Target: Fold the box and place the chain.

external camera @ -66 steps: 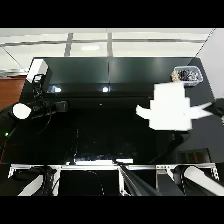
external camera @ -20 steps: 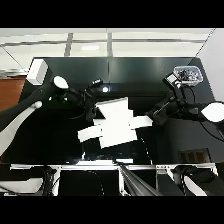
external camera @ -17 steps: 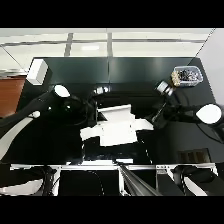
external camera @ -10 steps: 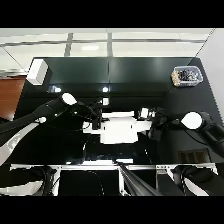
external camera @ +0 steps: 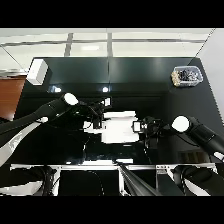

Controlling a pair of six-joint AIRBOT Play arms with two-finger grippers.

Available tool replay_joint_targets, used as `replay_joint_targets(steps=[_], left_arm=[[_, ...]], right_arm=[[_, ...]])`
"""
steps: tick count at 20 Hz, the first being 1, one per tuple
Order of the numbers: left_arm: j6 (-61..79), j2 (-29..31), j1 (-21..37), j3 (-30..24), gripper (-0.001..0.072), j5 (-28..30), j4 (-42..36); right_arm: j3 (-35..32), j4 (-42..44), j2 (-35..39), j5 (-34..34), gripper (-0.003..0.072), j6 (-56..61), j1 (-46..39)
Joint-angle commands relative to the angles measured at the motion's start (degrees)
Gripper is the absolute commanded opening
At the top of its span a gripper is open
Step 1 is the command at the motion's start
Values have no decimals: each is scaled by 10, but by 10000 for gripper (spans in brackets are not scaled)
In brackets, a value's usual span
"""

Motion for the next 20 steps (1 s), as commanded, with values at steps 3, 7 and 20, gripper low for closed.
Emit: replay_joint_targets(steps=[3, 7, 20], left_arm=[[0, 0, 0, 1, 26, 2, 2], [0, 0, 0, 1, 26, 2, 2], [0, 0, 0, 1, 27, 1, 2]], right_arm=[[-16, 16, -7, -13, 704, -52, 3], [-19, 23, -22, -88, 704, -66, 37], [26, 76, -9, -104, 704, -56, -1]])
